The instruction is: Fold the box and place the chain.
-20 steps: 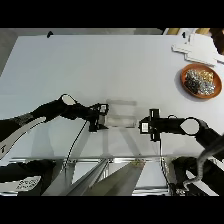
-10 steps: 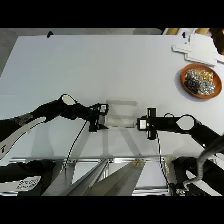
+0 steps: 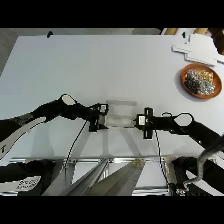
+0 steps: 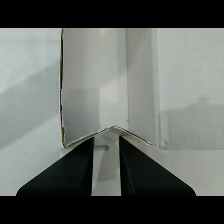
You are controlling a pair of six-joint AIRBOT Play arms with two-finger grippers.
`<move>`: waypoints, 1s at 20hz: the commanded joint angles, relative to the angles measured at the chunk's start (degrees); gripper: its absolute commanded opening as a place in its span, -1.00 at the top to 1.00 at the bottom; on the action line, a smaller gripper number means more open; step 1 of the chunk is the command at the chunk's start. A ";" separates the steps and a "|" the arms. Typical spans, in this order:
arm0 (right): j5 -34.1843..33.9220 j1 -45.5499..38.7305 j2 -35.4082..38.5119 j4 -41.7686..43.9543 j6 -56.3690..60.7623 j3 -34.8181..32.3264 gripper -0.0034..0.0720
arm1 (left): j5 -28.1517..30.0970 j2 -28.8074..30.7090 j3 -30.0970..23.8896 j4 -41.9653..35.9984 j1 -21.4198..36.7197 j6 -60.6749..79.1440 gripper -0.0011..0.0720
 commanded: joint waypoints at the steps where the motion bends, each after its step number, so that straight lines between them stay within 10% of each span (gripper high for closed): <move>1: 0.13 0.09 -1.84 2.43 -2.38 -0.04 0.50 | 0.00 0.04 0.07 0.02 0.00 0.02 0.55; 9: -4.96 2.71 -5.07 5.05 -6.84 0.13 -0.27 | 0.00 0.04 0.07 0.02 0.00 0.02 0.55; 20: -1.97 -1.07 10.75 -19.80 30.45 0.11 -0.29 | 0.00 0.04 0.07 0.00 0.00 0.02 0.55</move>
